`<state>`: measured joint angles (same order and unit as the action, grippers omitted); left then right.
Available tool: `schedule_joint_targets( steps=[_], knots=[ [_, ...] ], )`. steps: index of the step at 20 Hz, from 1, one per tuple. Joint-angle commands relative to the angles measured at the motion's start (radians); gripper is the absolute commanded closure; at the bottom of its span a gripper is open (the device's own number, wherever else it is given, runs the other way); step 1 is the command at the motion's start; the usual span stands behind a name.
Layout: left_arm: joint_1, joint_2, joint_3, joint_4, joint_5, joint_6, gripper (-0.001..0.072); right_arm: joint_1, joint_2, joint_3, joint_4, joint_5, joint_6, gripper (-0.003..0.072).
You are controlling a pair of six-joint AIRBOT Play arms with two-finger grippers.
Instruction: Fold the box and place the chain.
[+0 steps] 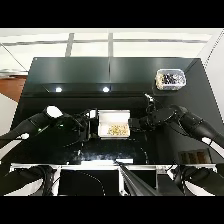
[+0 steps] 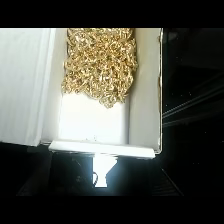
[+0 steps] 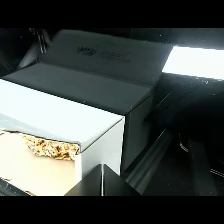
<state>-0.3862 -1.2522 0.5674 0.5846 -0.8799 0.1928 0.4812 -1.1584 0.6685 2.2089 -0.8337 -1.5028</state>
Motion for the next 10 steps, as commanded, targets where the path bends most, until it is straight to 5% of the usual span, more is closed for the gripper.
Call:
schedule_joint_targets(
  steps=[1, 10],
  knots=[
    [0.0, -0.001, 0.0, -0.021, -0.002, 0.014, 0.0008, 0.001, 0.0, 0.0, 0.001, 0.001, 0.0, 0.0667],
    [-0.06, -0.001, 0.0, -0.026, 0.037, 0.013, 0.0008, 0.001, 0.0, 0.0, 0.001, 0.003, 0.0, 0.0667]
  ],
)
